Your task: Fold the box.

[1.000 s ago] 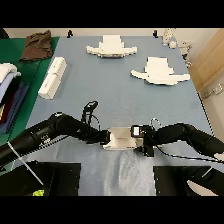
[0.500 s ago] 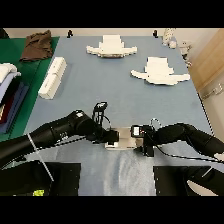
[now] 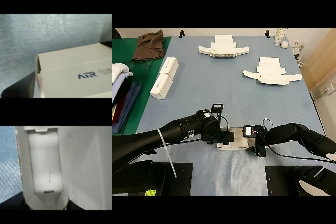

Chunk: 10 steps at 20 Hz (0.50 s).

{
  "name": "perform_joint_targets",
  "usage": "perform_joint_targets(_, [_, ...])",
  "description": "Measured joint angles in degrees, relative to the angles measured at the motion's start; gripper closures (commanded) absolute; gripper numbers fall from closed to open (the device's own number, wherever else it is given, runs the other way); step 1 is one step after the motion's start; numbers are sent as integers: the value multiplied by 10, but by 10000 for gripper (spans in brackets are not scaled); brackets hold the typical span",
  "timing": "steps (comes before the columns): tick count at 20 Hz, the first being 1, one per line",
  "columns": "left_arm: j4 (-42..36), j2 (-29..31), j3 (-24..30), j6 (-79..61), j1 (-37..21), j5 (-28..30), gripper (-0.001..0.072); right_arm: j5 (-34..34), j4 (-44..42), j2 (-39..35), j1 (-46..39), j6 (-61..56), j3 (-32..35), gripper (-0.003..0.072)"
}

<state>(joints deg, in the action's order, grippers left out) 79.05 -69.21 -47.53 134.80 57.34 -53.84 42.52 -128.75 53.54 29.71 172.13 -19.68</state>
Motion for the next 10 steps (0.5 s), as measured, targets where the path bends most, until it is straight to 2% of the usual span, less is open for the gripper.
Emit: perform_joint_targets(10, [28, -29, -10, 56, 7, 7, 310, 0, 0, 0, 0, 0, 0, 172])
